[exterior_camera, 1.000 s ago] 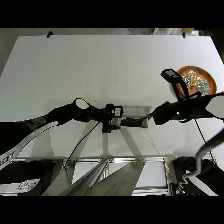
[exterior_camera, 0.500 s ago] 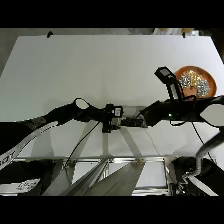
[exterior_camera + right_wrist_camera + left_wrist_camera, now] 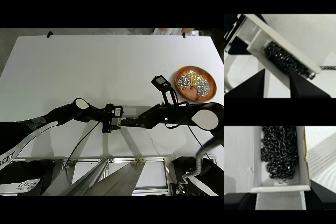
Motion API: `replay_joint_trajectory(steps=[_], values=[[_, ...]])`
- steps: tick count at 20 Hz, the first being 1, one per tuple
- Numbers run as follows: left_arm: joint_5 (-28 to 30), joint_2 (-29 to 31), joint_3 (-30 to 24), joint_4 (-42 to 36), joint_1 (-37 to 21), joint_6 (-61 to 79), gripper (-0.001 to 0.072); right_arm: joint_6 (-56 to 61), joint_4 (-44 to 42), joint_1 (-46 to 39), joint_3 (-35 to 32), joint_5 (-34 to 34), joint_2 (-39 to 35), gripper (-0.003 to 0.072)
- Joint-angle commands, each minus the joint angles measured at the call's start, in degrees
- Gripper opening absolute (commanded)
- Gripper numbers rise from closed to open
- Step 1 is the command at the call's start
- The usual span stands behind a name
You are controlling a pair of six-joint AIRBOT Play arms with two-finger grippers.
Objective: Fold the box and place the chain.
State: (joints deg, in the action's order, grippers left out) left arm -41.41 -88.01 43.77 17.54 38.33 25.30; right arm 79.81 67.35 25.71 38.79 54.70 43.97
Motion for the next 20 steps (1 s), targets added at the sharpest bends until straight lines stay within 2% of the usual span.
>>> replay_joint_trajectory(steps=[1,3,5,9,10,11,12,13,20], values=[[0.0,0.0,0.0,0.0,0.0,0.0,0.015,-0.8,3.5,-4.9,4.9,0.6,0.0,0.0182],[0.0,0.0,0.0,0.0,0.0,0.0,0.015,-0.8,5.9,-11.6,7.4,0.2,0.0,0.0144],[0.0,0.0,0.0,0.0,0.0,0.0,0.015,-0.8,9.5,-19.0,7.4,-0.2,0.7,0.0045],[0.0,0.0,0.0,0.0,0.0,0.0,0.015,-0.7,12.6,-29.3,7.2,1.2,8.4,0.0036],[0.0,0.0,0.0,0.0,0.0,0.0,0.015,-0.5,12.4,-29.9,7.2,1.1,10.8,0.0061],[0.0,0.0,0.0,0.0,0.0,0.0,0.015,-0.5,12.4,-29.9,7.2,0.8,13.0,0.0152],[0.0,0.0,0.0,0.0,0.0,0.0,0.015,-0.5,12.2,-29.7,7.2,0.3,15.2,0.0274],[0.0,0.0,0.0,0.0,0.0,0.0,0.015,-0.6,12.3,-29.4,7.2,-0.2,17.2,0.0296],[0.0,0.0,0.0,0.0,0.0,0.0,0.015,-0.6,12.4,-25.2,7.2,-4.3,27.7,0.0291]])
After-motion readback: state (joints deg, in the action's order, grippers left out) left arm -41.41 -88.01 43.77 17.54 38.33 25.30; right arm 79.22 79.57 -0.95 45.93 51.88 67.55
